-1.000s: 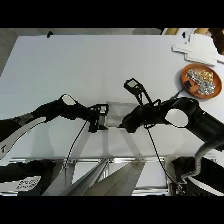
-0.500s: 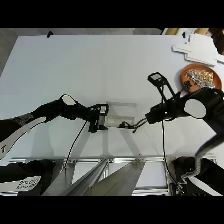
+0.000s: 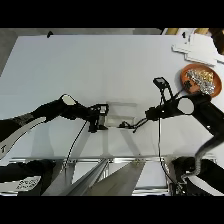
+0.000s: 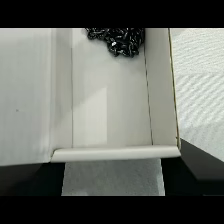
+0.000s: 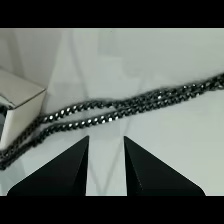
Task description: Fold the box and place the chain.
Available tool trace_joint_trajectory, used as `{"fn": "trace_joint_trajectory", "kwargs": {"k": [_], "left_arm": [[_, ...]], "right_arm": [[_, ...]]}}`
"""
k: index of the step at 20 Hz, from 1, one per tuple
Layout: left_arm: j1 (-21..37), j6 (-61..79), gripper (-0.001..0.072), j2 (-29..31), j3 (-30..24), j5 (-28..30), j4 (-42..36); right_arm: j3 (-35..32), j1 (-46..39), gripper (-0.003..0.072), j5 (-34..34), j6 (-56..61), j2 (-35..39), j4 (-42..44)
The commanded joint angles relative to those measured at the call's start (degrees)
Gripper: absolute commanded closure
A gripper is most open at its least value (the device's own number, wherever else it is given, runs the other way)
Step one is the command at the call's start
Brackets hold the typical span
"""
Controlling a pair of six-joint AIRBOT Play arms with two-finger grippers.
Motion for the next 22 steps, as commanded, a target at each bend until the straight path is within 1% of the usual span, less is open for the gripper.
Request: {"fn": "trace_joint_trajectory", "kwargs": {"k": [1, 2, 3, 6, 12, 16, 17, 18, 20, 22], "left_arm": [[0.0, 0.0, 0.0557, 0.04, 0.07, 0.0, 0.0], [0.0, 0.0, 0.0557, 0.04, 0.07, 0.0, 0.0], [0.0, 0.0, 0.0557, 0.04, 0.07, 0.0, 0.0], [0.0, 0.0, 0.0557, 0.04, 0.07, 0.0, 0.0], [0.0, 0.0, 0.0557, 0.04, 0.07, 0.0, 0.0], [0.0, 0.0, 0.0557, 0.04, 0.07, 0.0, 0.02], [0.0, 0.0, 0.0557, 0.04, 0.07, 0.0, 0.0], [0.0, 0.0, 0.0557, 0.04, 0.07, 0.0, 0.0], [0.0, 0.0, 0.0557, 0.04, 0.07, 0.0, 0.02], [0.0, 0.0, 0.0557, 0.04, 0.07, 0.0, 0.0]], "right_arm": [[-0.7, -0.24, 0.0406, -4.26, -0.22, -6.1, 2.56], [-0.7, -0.24, 0.0361, -4.9, -0.24, -7.26, 3.1], [-0.7, -0.24, 0.0349, -5.42, -0.24, -8.24, 3.45], [-0.7, -0.24, 0.0349, -5.64, -0.24, -10.08, 3.45], [-0.7, -0.24, 0.0351, -6.69, -0.2, -10.73, 3.32], [-0.7, -0.24, 0.0351, -6.29, -0.2, -13.4, 3.41], [-0.7, -0.24, 0.0363, -6.19, -0.2, -13.79, 3.32], [-0.7, -0.24, 0.0421, -6.14, -0.22, -13.94, 3.28], [-0.7, -0.24, 0.0508, -5.86, -0.33, -13.64, 3.08], [-0.7, -0.24, 0.0518, -4.76, -0.94, -12.96, 2.6]]}}
